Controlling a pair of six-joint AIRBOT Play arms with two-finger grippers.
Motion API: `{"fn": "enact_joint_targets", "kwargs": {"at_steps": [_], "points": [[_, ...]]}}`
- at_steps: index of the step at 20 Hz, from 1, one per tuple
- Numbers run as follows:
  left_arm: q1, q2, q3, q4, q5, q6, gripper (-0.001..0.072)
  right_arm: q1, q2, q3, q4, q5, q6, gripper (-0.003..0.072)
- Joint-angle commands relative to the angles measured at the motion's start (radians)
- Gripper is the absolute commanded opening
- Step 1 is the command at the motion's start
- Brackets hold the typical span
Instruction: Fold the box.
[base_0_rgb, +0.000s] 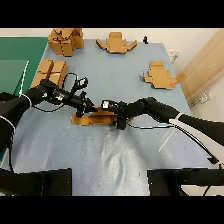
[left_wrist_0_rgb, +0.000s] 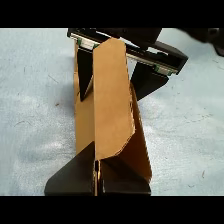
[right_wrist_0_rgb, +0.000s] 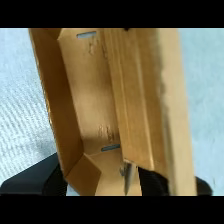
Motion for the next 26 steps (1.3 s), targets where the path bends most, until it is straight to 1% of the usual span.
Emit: {"fn": "enact_joint_targets", "kwargs": {"at_steps": [1, 5, 10, 14, 19, 20, 23, 26], "points": [[0.0, 0.001, 0.001, -0.001, 0.025, 0.0, 0.0015, -0.011, -0.037, 0.011, 0.047, -0.029, -0.082, 0.0599], [0.0, 0.001, 0.001, -0.001, 0.04, 0.0, 0.0015, -0.027, -0.057, 0.015, 0.05, 0.023, -0.082, 0.0599], [0.0, 0.001, 0.001, -0.002, 0.04, 0.0, 0.0016, -0.043, -0.058, 0.031, 0.08, 0.013, -0.082, 0.0599], [0.0, 0.001, 0.003, -0.002, 0.041, 0.0, 0.0017, -0.044, -0.067, 0.032, 0.097, -0.057, -0.082, 0.0599], [0.0, 0.001, 0.005, -0.002, 0.04, 0.0, 0.0019, -0.044, -0.069, 0.032, 0.121, -0.061, -0.077, 0.0599], [0.0, 0.001, 0.005, -0.002, 0.04, 0.0, 0.0019, -0.044, -0.069, 0.036, 0.123, -0.077, -0.067, 0.0599], [0.0, 0.001, 0.005, -0.002, 0.037, 0.0, 0.0019, -0.054, -0.103, 0.088, 0.124, -0.2, -0.066, 0.0599], [0.0, 0.001, 0.005, -0.002, 0.035, -0.001, 0.0018, -0.061, -0.125, 0.131, 0.123, -0.224, -0.067, 0.0599]]}}
